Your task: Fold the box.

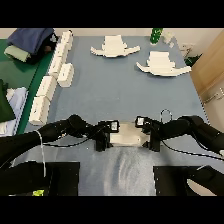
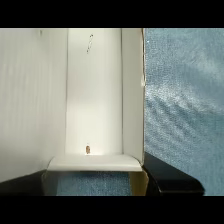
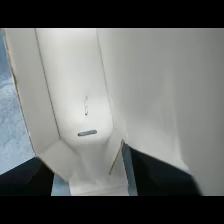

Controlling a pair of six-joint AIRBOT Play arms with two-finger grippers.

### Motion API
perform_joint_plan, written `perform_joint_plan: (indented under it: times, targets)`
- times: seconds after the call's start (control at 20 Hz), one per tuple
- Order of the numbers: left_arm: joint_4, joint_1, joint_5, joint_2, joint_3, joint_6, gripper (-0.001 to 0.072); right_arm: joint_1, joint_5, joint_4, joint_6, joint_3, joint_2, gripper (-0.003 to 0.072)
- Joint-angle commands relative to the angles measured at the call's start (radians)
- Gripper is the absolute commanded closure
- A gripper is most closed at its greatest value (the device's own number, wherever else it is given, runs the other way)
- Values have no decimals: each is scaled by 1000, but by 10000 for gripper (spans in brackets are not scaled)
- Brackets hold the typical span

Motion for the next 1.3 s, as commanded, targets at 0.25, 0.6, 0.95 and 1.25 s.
perform_joint_plan:
  times: [0.25, 0.6, 0.95, 1.25]
  targets:
    - [0, -1, 1, 0, 1, 0, 257, 0, -558, -74, 967, 124, 201, 36]
    - [0, -1, 1, 0, 1, 0, 257, 116, 27, 383, 1079, 111, 174, 585]
    - [0, -1, 2, 0, 1, 0, 258, 103, 301, 346, 1068, 144, -118, 590]
    - [0, -1, 1, 0, 1, 0, 257, 141, 298, 348, 1003, 144, -284, 592]
